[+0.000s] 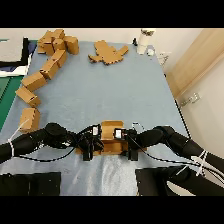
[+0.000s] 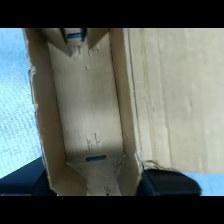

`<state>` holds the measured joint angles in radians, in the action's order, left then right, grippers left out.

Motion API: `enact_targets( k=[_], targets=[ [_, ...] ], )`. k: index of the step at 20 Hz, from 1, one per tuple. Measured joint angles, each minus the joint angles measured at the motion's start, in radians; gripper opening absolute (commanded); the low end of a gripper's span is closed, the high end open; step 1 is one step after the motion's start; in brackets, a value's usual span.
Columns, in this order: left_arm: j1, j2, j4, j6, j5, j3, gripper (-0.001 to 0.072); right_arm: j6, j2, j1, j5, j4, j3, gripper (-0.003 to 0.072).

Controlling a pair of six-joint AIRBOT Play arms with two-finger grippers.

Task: Fold the box.

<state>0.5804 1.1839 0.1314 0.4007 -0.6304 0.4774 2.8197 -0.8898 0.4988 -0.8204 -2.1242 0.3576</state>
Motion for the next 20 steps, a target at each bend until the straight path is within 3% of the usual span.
enact_targets(
  k=[2, 3, 11, 14, 20],
  targets=[
    [0.0, -0.002, 0.003, -0.008, 0.001, 0.0, 0.0085, 0.0, 0.0, 0.0, 0.0, 0.0, 0.0, 0.0574],
    [-0.002, -0.006, 0.007, -0.015, 0.002, 0.0, 0.0012, 0.0, 0.0, 0.0, 0.0, 0.0, 0.0, 0.0574],
    [-0.089, -0.108, 0.146, -0.232, 0.008, -0.002, 0.0012, 0.0, 0.0, 0.0, 0.0, 0.0, 0.0, 0.0574],
    [-0.139, -0.182, 0.285, -0.492, 0.004, -0.002, 0.0011, 0.0, 0.0, 0.0, 0.0, 0.0, 0.0, 0.0574],
    [-0.303, -0.356, 0.678, -1.316, -0.07, -0.002, 0.0012, 0.0, 0.0, 0.0, 0.0, 0.0, 0.0, 0.0574]
  ],
)
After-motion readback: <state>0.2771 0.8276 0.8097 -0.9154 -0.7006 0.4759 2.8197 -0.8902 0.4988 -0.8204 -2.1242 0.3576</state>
